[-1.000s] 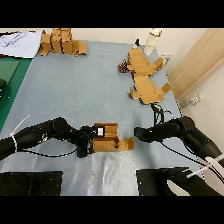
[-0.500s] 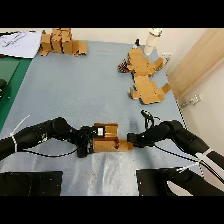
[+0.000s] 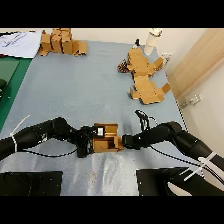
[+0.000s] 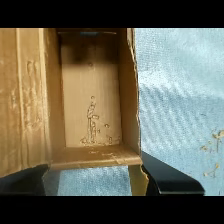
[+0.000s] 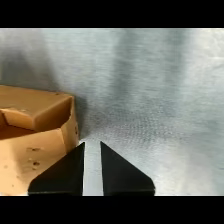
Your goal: Fold the box.
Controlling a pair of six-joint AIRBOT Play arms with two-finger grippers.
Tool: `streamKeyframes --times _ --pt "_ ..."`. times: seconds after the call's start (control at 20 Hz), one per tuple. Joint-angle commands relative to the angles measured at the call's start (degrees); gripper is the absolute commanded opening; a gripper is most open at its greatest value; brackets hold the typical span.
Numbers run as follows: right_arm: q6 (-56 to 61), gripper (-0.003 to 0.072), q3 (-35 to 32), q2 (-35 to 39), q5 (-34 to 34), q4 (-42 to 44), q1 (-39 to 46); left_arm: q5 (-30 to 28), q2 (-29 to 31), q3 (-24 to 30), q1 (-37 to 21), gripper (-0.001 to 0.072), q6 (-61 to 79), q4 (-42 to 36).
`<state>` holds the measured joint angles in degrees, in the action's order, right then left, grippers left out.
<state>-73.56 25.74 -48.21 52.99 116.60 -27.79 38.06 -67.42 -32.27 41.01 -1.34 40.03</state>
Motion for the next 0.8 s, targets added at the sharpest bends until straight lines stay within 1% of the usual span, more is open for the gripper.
streamKeyframes --times 0.0,0.15,0.2,0.25,0.3,0.4,0.6,0.7,0.75 --pt "0.5 0.0176 1.1 1.1 0.3 0.7 -0.6 0.0 0.0 0.0 0.0 0.0464 0.0 0.0" --pt "0.7 0.0176 2.4 1.1 2.5 0.8 -0.5 0.0 0.0 0.0 0.0 0.0463 0.0 0.0" --pt "0.7 0.0198 3.3 1.1 3.7 0.7 -0.6 0.0 0.0 0.0 0.0 0.0464 0.0 0.0" --pt "0.7 0.0271 4.1 1.1 4.3 0.6 -0.5 0.0 0.0 0.0 0.0 0.0464 0.0 0.0" --pt "0.7 0.0287 4.8 1.1 4.5 0.5 -0.5 0.0 0.0 0.0 0.0 0.0464 0.0 0.0" --pt "0.7 0.0301 5.3 1.1 4.4 0.5 -0.5 0.0 0.0 0.0 0.0 0.0464 0.0 0.0" --pt "0.6 0.0302 5.2 1.0 4.4 1.4 -0.6 0.0 0.0 0.0 0.0 0.0464 0.0 0.0" --pt "0.7 0.0406 5.2 1.0 4.2 1.6 -1.3 0.0 0.0 0.0 0.0 0.0464 0.0 0.0" --pt "0.7 0.0407 5.2 0.9 3.9 1.7 -1.9 0.0 0.0 0.0 0.0 0.0464 0.0 0.0"
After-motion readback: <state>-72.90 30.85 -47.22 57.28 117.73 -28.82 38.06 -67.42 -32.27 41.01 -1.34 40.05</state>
